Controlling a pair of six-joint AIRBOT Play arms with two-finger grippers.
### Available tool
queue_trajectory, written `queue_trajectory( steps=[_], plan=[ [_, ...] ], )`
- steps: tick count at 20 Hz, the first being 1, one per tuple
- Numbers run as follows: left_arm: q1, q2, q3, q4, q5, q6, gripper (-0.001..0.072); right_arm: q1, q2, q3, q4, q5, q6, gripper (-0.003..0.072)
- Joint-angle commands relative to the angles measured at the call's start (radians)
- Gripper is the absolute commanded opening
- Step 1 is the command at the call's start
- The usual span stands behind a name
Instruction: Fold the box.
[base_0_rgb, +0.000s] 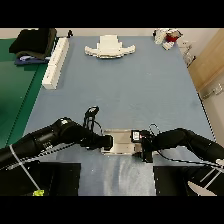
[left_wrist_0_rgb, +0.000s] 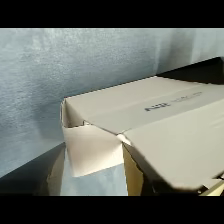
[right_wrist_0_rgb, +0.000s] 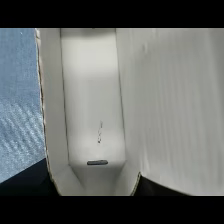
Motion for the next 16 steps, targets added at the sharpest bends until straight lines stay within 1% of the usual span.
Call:
queue_trajectory(
  steps=[1, 6, 11, 12, 16],
  plan=[
    [-0.048, -0.078, 0.052, 0.044, 0.011, -0.105, 0.0516, 0.0, 0.001, 0.001, 0.0, 0.0, 0.0, 0.0513],
    [-0.09, -0.106, 0.093, 0.107, -0.005, -0.246, 0.0515, 0.0, 0.001, 0.001, 0.0, 0.0, 0.0, 0.0513],
    [-0.158, -0.148, 0.167, 0.303, -0.136, -0.443, 0.0512, 0.0, 0.001, 0.001, 0.0, 0.0, 0.0, 0.0513],
    [-0.172, -0.166, 0.183, 0.327, -0.153, -0.46, 0.0466, 0.0, 0.001, 0.001, 0.0, 0.0, 0.0, 0.0513],
    [-0.219, -0.25, 0.232, 0.375, -0.22, -0.511, 0.0466, 0.0, 0.001, 0.001, 0.0, 0.0, 0.0, 0.0513]
  ],
)
